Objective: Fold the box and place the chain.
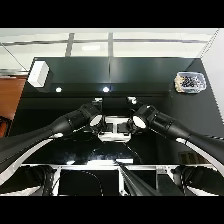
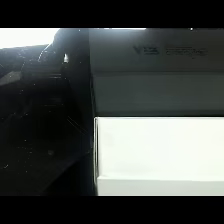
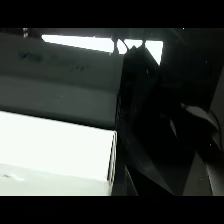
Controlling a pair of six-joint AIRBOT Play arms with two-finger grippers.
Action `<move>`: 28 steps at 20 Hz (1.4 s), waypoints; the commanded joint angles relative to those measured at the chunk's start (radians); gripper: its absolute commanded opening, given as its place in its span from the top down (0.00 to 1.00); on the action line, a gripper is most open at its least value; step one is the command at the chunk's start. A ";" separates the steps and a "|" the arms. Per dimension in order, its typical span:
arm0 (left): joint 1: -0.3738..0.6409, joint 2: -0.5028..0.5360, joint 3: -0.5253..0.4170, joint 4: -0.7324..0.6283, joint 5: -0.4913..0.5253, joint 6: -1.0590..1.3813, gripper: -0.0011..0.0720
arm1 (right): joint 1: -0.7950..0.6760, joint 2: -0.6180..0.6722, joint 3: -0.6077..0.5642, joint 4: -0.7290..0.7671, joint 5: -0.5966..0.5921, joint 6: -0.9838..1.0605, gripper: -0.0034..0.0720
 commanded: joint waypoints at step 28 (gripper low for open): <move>0.001 0.000 0.001 0.000 -0.003 0.000 0.95 | 0.003 -0.060 0.002 0.050 -0.024 0.117 0.95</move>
